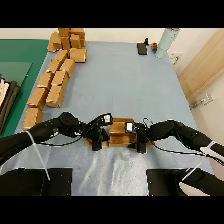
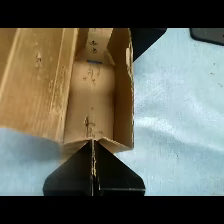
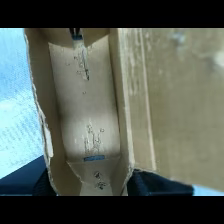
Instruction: Fold the box.
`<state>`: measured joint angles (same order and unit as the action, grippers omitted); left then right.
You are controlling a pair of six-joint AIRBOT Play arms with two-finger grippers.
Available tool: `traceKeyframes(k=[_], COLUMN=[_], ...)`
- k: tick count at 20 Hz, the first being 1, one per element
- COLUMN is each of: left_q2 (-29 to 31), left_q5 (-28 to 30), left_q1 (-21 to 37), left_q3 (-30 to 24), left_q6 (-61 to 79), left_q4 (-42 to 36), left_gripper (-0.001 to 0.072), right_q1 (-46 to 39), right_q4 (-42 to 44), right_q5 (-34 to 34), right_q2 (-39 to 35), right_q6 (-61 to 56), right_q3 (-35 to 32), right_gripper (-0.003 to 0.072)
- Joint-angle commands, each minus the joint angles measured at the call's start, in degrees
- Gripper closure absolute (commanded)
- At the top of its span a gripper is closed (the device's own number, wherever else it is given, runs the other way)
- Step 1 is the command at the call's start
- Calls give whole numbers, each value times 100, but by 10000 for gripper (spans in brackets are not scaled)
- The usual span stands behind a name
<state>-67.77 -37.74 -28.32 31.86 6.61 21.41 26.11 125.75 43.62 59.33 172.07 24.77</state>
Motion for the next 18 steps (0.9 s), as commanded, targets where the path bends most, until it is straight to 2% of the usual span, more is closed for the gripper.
traceKeyframes(k=[1,5,8,11,15,18], left_q2=[614,1779,2168,1915,1453,1222], left_q5=[-199,-796,-1270,-1775,-1419,-1241], left_q1=[203,848,1488,1834,1827,1668], left_q3=[4,-2,-20,-157,-546,-632], left_q6=[-2087,-6266,-8996,-9152,-9036,-8435], left_q4=[1528,3388,4500,4212,3104,1934], left_gripper=[678,696,696,696,696,697], right_q1=[-2,0,0,0,-2,-2], right_q4=[2,2,2,2,2,4], right_q5=[-2,-2,0,-2,-2,0], right_q2=[0,0,0,0,0,0], right_q6=[0,0,0,0,0,0], right_q3=[2,2,2,2,2,2], right_gripper=[172,172,172,172,172,172])
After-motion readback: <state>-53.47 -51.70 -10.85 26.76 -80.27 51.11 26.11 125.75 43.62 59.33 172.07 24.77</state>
